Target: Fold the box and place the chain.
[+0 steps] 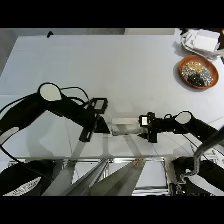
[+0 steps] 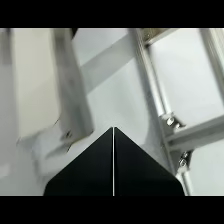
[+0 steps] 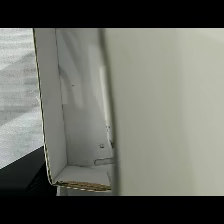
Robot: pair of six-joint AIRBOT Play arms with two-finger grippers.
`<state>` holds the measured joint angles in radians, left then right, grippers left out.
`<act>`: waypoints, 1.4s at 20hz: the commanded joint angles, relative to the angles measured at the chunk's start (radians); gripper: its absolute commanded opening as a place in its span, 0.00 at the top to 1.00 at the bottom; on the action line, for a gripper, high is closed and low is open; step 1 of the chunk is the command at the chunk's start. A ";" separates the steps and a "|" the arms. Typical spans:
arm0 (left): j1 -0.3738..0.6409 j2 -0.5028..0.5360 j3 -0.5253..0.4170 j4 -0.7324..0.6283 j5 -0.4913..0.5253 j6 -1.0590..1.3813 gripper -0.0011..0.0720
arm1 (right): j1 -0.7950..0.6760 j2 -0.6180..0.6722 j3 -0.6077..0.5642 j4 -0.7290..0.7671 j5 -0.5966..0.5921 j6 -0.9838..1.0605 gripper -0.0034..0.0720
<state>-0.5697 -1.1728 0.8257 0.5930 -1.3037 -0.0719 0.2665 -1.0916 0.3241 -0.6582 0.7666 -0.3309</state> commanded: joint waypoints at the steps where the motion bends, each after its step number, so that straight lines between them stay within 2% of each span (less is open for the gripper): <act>1: -0.146 -0.044 0.000 -0.047 0.118 -0.015 0.98 | 0.000 0.001 0.000 0.000 0.000 0.000 0.41; 3: -0.206 -0.101 0.000 -0.047 0.215 -0.018 0.98 | 0.000 0.001 0.000 0.000 0.000 0.000 0.41; 5: -0.221 -0.138 0.000 -0.074 0.411 -0.087 0.98 | 0.000 0.001 0.000 0.000 0.001 0.000 0.41; 7: -0.208 -0.153 0.000 -0.162 0.566 -0.110 0.98 | 0.000 0.001 0.000 0.000 0.000 0.000 0.41; 10: -0.183 -0.169 -0.003 -0.252 0.738 -0.142 0.99 | 0.000 0.001 0.000 0.000 0.000 0.000 0.41; 12: -0.178 -0.186 -0.003 -0.239 0.817 -0.207 0.98 | 0.000 0.001 0.000 0.000 0.001 0.000 0.41; 18: -0.172 -0.269 -0.003 -0.237 0.820 -0.277 0.98 | 0.000 0.001 0.000 0.000 0.001 0.000 0.41; 21: -0.172 -0.272 -0.003 -0.232 0.818 -0.276 0.98 | 0.000 0.001 0.000 0.000 0.001 0.000 0.41; 23: -0.172 -0.272 -0.003 -0.180 0.813 -0.276 0.98 | 0.000 0.001 0.000 0.000 0.001 0.000 0.41; 28: -0.171 -0.248 -0.003 -0.142 0.761 -0.267 0.98 | 0.000 0.001 0.000 0.000 0.001 0.000 0.41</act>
<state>-0.7418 -1.4353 0.8234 0.4278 -0.5110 -0.3443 0.2661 -1.0916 0.3241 -0.6582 0.7666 -0.3305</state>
